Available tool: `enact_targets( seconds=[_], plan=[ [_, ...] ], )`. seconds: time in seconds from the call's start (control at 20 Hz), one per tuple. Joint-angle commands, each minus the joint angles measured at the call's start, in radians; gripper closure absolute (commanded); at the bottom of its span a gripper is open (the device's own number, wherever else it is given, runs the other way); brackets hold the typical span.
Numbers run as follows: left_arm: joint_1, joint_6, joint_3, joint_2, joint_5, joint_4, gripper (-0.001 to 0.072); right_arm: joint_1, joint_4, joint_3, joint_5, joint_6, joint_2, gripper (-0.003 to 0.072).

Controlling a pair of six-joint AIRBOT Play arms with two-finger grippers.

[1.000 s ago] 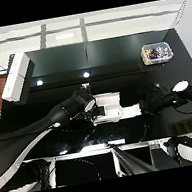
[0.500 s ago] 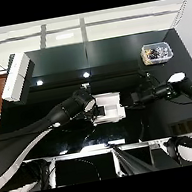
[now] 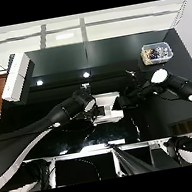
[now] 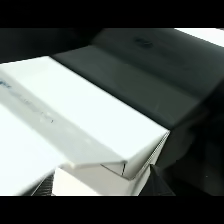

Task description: Fold the box and place the chain.

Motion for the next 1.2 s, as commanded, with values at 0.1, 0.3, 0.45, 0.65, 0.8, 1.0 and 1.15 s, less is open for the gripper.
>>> enact_targets(
  seconds=[0.1,0.3,0.45,0.65,0.8,1.0,1.15],
  plan=[
    [0.0,0.0,0.0,-0.001,0.0,0.0,0.0678,0.101,-0.22,0.031,-0.106,0.254,-0.001,0.0088],
    [0.0,0.0,0.0,-0.001,0.0,0.0,0.0678,0.213,-0.466,0.072,-0.138,0.502,-0.001,0.013],
    [0.0,0.0,0.0,-0.001,0.001,0.0,0.0678,0.296,-0.585,0.128,-0.142,0.655,-0.001,0.013],
    [0.0,0.0,0.0,-0.001,0.0,0.0,0.0678,0.311,-0.589,0.138,-0.131,0.697,-0.001,0.0129],
    [0.0,0.0,0.0,-0.001,0.0,0.0,0.0678,0.311,-0.586,0.138,-0.111,0.692,-0.001,0.0128],
    [0.0,0.0,0.0,-0.001,0.0,0.0,0.0678,0.304,-0.564,0.141,-0.066,0.619,0.002,0.0126],
    [0.0,0.0,0.0,-0.001,0.0,0.0,0.0678,0.262,-0.503,0.163,0.01,0.523,0.009,0.0125]
  ],
)
